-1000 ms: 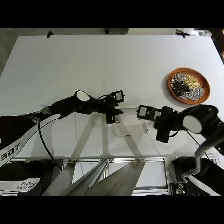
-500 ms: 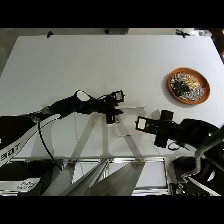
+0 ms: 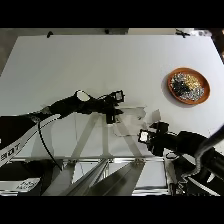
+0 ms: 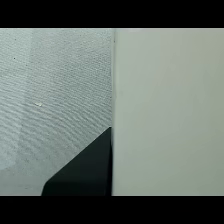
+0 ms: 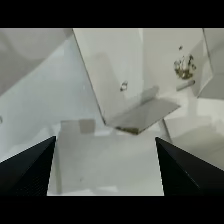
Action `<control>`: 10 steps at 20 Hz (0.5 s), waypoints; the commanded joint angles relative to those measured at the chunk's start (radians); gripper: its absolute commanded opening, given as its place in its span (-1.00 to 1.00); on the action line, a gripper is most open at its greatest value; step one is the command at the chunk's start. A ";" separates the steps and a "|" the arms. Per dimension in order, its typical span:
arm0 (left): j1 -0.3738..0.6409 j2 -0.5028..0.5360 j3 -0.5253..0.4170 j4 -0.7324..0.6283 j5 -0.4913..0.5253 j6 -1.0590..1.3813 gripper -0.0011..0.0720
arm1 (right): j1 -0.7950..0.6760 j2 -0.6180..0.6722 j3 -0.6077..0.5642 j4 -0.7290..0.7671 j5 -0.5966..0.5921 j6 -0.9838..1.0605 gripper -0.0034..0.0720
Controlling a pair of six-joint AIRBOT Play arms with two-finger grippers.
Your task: Fold the box and place the chain.
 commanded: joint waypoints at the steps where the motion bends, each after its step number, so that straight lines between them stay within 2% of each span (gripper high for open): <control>1: -0.001 0.000 0.000 0.000 0.000 0.000 -0.94 | 0.001 -0.072 -0.017 -0.027 -0.159 -0.020 0.96; 5: -0.001 0.000 0.000 0.000 0.000 0.000 -0.94 | 0.000 -0.154 -0.016 -0.099 -0.261 -0.019 0.95; 10: -0.001 0.000 0.000 0.000 0.000 0.000 -0.94 | 0.000 -0.142 -0.013 -0.150 -0.264 -0.020 0.94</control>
